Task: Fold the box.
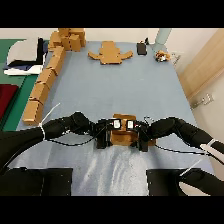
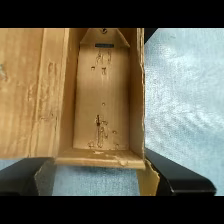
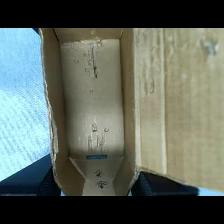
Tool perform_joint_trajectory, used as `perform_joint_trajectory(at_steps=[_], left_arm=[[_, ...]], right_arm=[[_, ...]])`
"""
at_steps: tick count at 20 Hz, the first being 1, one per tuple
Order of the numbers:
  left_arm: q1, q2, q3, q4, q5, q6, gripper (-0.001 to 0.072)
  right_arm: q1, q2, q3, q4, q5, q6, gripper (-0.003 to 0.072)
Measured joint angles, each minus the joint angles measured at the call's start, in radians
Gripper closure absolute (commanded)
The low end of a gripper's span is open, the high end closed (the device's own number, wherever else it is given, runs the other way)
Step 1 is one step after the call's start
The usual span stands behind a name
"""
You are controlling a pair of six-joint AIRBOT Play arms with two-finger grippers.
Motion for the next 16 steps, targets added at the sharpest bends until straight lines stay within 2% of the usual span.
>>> perform_joint_trajectory(at_steps=[2, 4, 16], left_arm=[[0.000, -0.001, 0.000, 0.002, -0.005, -0.008, 0.0012], [-0.001, -0.001, 0.000, 0.002, -0.010, -0.014, 0.0259], [-0.006, -0.001, 0.000, 0.002, -0.025, -0.015, 0.0255]], right_arm=[[0.000, 0.000, 0.000, 0.000, 0.000, 0.000, 0.0188], [0.000, 0.000, 0.000, 0.000, 0.000, 0.000, 0.0188], [0.000, 0.000, 0.000, 0.000, -0.002, 0.000, 0.0188]])
